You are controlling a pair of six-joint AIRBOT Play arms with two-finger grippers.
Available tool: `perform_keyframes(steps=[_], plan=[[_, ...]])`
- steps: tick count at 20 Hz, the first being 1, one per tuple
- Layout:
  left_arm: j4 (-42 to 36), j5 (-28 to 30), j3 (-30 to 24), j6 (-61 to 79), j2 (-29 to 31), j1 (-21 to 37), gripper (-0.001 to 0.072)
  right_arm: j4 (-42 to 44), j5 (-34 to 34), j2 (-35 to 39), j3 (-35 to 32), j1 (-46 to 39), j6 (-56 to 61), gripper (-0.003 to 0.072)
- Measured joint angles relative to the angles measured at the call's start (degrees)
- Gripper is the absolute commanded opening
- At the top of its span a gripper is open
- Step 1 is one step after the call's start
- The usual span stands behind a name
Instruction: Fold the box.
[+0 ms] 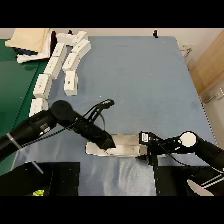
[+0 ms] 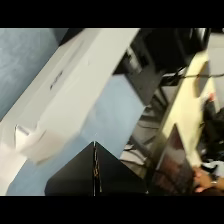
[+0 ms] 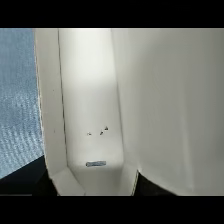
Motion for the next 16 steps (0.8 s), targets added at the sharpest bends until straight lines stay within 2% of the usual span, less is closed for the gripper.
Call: perform_keyframes(steps=[6,12,16], plan=[[-6.5,1.9,8.9,-1.7,-12.7,0.6,0.0015,0.0,0.0,0.0,0.0,0.0,0.0,0.0513],[-8.0,2.8,10.8,-5.4,-20.2,3.8,0.0015,0.0,0.0,0.0,0.0,0.0,0.0,0.0513],[-5.6,1.9,11.0,-8.1,-24.3,4.7,0.0015,0.0,0.0,0.0,0.0,0.0,0.0,0.0513]])
